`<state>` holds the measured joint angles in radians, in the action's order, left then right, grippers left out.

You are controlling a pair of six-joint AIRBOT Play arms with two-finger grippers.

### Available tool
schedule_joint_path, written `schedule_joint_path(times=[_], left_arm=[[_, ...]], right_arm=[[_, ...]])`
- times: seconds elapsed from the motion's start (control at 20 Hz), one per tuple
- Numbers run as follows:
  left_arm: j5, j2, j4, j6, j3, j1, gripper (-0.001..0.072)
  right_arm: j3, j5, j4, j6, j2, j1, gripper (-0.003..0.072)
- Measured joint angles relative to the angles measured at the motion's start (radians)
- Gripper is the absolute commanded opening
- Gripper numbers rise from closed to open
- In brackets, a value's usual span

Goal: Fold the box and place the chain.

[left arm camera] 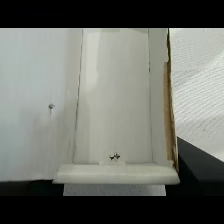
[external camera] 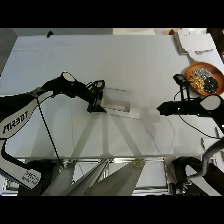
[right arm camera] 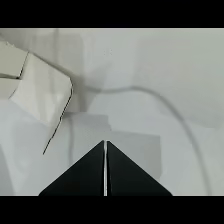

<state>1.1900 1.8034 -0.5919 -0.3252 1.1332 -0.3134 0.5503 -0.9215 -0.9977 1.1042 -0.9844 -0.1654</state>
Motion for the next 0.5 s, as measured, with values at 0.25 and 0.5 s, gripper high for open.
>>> schedule_joint_path(times=[0.25, 0.5], left_arm=[[0.000, 0.000, 0.000, 0.000, 0.000, 0.000, 0.0367], [0.000, 0.000, 0.000, 0.000, 0.000, 0.000, 0.0367]], right_arm=[[-0.018, 0.049, 0.119, 0.050, -0.133, 0.087, 0.0007], [-0.023, 0.110, 0.277, 0.019, -0.226, 0.145, 0.0007]])
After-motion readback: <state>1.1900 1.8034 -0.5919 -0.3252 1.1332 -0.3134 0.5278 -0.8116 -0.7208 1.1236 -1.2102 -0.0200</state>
